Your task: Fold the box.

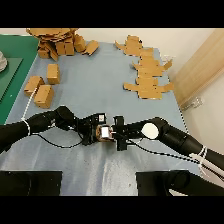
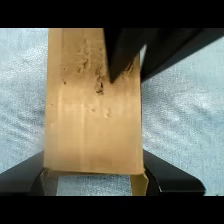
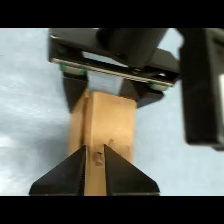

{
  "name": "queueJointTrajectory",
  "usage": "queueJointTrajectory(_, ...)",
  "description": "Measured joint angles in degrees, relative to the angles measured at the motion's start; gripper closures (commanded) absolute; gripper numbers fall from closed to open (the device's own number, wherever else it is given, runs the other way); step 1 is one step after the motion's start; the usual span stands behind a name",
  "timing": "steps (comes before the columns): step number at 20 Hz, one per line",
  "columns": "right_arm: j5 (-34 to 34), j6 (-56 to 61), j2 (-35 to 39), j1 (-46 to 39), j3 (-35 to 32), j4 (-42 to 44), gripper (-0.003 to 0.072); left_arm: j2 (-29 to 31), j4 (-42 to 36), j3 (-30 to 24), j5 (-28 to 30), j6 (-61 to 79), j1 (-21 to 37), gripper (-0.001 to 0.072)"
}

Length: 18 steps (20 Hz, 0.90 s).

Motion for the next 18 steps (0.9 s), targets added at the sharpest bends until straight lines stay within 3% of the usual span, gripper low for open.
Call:
queueJointTrajectory(3, 2.3, 2.0, -0.4, 0.1, 0.0, 0.6, 0.0521, 0.0, 0.0, 0.0, 0.0, 0.0, 0.0, 0.0317)
queueJointTrajectory(5, 3.4, 3.1, -0.6, 0.1, -0.1, 0.8, 0.0440, 0.0, 0.0, 0.0, 0.0, 0.0, 0.0, 0.0317)
queueJointTrajectory(11, 4.0, 8.3, 0.4, 0.2, 0.0, -0.7, 0.0444, 0.0, 0.0, 0.0, 0.0, 0.0, 0.0, 0.0317)
queueJointTrajectory(12, 4.0, 9.6, 1.5, 0.1, 0.0, -0.9, 0.0469, 0.0, 0.0, 0.0, 0.0, 0.0, 0.0, 0.0317)
queueJointTrajectory(15, 5.9, 19.4, 7.2, 0.1, 0.0, -0.8, 0.0684, 0.0, 0.0, 0.0, 0.0, 0.0, 0.0, 0.0317)
queueJointTrajectory(18, 7.0, 39.8, 14.4, 0.0, -1.9, 0.2, 0.0684, 0.0, 0.0, 0.0, 0.0, 0.0, 0.0, 0.0317)
